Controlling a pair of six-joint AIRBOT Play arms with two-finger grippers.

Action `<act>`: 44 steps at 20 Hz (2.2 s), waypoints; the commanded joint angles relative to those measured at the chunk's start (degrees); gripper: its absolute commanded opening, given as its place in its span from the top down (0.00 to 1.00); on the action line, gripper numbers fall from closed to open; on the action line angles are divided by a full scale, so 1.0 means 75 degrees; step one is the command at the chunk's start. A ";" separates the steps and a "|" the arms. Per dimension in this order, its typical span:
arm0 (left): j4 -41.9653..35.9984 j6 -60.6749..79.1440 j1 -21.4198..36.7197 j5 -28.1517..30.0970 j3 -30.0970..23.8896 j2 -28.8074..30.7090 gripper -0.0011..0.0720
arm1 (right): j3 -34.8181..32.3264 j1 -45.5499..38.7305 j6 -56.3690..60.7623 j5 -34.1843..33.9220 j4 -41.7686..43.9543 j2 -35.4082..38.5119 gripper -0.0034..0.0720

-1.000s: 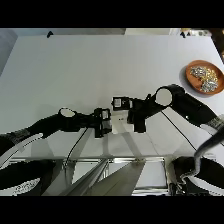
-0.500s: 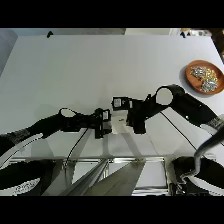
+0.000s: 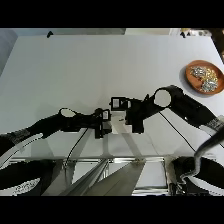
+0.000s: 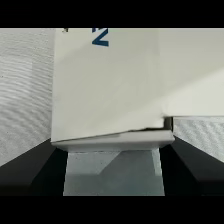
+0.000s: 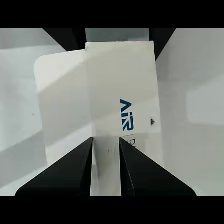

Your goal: Fold the box and place the chain.

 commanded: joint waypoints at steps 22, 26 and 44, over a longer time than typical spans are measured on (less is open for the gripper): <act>0.0003 0.0006 0.0000 -0.0012 0.0006 0.0003 0.80 | -0.0268 0.0102 0.0076 -0.0385 -0.0367 0.0146 0.71; 0.0000 0.0006 -0.0003 -0.0012 0.0006 0.0003 0.80 | -0.0271 0.0085 0.0283 -0.0694 -0.0571 0.0323 0.72; 0.0003 0.0006 -0.0003 -0.0012 0.0003 0.0003 0.80 | -0.0434 0.0087 0.0189 -0.0163 -0.0536 0.0452 0.59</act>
